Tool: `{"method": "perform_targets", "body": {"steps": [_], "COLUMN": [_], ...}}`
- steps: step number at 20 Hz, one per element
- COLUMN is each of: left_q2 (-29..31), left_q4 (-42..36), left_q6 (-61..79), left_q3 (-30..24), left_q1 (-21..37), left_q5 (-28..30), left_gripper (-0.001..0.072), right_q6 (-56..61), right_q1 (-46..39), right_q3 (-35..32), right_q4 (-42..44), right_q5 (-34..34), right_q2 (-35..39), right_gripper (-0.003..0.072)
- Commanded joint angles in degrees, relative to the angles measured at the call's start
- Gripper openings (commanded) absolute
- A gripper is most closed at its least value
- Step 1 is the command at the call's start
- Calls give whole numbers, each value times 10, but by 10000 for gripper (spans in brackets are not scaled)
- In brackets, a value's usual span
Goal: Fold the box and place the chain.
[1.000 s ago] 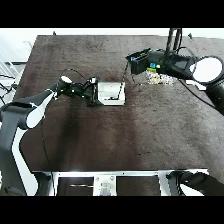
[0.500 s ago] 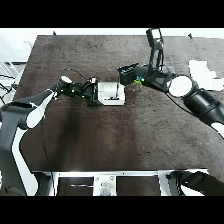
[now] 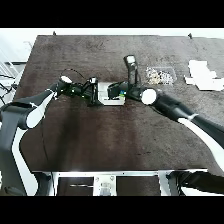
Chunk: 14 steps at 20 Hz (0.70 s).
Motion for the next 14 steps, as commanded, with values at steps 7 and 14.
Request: {"method": "perform_targets", "body": {"steps": [7, 14], "left_q2": [0, 0], "left_q4": [0, 0], "left_q6": [0, 0], "left_q3": [0, 0], "left_q1": [0, 0], "left_q5": [0, 0], "left_gripper": [418, 418], "right_q6": [7, 35], "right_q1": [-29, -241], "right_q3": [0, -42], "right_q4": [-12, -69], "right_q5": [-31, -12], "right_q2": [-33, 55], "right_gripper": [457, 452]}}
